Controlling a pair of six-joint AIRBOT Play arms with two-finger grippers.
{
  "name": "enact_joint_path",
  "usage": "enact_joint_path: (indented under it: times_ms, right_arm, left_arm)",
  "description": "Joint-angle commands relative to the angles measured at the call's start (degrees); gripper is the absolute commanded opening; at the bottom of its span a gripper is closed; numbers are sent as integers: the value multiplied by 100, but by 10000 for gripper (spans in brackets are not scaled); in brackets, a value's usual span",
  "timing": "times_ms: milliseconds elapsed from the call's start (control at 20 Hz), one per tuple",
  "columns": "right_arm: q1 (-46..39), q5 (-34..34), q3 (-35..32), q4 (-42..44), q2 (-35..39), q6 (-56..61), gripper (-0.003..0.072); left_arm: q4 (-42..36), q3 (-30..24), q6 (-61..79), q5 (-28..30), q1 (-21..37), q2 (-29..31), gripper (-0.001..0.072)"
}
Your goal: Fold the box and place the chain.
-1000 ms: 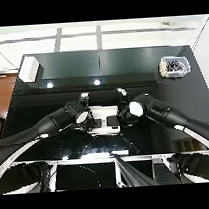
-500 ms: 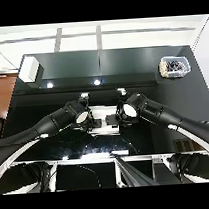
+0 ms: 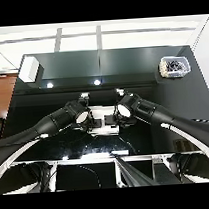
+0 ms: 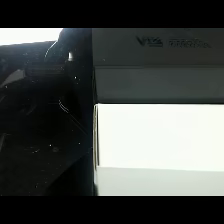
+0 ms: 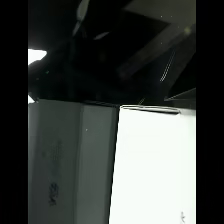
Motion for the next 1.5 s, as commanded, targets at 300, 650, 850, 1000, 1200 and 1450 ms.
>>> enact_joint_path:
  times_ms: [300,650,850,1000,1200,1450]
  right_arm:
    - [74,170,76,-295,-234,310,299]
    - [76,20,76,-313,-321,332,198]
    - [146,-114,107,-387,-330,402,52]
    - [243,-92,107,-433,-330,485,52]
    - [271,-33,107,-496,-330,485,52]
    - [271,42,118,-566,-262,483,283]
  left_arm:
    - [0,7,2,13,0,-2,29]
    - [0,7,2,17,0,-2,29]
    - [-2,7,2,9,0,-2,29]
    - [0,7,2,7,0,-2,29]
    - [-2,7,0,7,0,-2,29]
    - [-2,7,0,9,0,-2,29]
